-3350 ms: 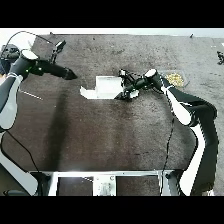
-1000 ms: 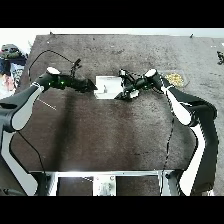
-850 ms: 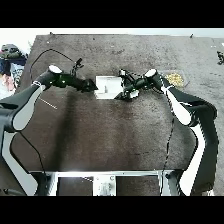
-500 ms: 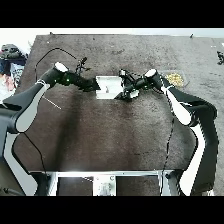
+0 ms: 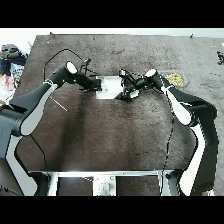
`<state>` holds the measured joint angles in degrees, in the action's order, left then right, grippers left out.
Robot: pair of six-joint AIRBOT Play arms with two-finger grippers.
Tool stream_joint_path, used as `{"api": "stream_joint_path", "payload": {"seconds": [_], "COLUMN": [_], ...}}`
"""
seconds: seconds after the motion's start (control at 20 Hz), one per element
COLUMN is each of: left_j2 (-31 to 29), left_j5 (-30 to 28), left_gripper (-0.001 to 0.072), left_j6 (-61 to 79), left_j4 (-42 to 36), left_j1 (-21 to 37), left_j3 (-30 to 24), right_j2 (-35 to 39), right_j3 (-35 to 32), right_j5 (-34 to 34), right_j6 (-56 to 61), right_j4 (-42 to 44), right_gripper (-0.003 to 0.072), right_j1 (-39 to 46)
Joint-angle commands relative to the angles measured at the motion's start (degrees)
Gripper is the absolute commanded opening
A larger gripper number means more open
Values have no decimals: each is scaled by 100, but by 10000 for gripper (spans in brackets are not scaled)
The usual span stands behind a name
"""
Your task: Fold the box and place the chain.
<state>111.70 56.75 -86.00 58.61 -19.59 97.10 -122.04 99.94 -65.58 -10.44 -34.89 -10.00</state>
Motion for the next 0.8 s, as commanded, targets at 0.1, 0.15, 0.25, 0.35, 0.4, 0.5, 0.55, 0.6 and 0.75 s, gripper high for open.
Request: {"api": "stream_joint_path", "payload": {"seconds": [0.1,0.15,0.25,0.35,0.4,0.5,0.55,0.6,0.75], "left_j2": [20,42,247,483,557,581,581,595,660], "left_j5": [175,251,564,914,997,1019,1016,1014,1014], "left_gripper": [344,345,345,345,344,343,343,342,187], "left_j6": [-2087,-2295,-2413,-2481,-2557,-2728,-2824,-2914,-2994], "left_j4": [2406,2599,2636,2813,2975,3285,3370,3388,3495], "left_j1": [-562,-625,-675,-741,-782,-852,-887,-916,-960], "left_j3": [452,542,833,1185,1311,1410,1416,1421,1456], "right_j2": [-2,-2,-2,-2,-2,-2,-2,-2,-2], "right_j3": [4,4,4,4,4,4,4,4,4], "right_j5": [0,0,2,-2,2,0,0,0,-2], "right_j6": [-2,-2,-2,-2,-2,-2,-2,-2,-2], "right_j4": [2,2,0,2,2,2,2,2,2], "right_gripper": [506,506,506,505,506,506,505,506,505], "right_j1": [-4,-4,-4,-4,-4,-4,-4,-4,-4]}}
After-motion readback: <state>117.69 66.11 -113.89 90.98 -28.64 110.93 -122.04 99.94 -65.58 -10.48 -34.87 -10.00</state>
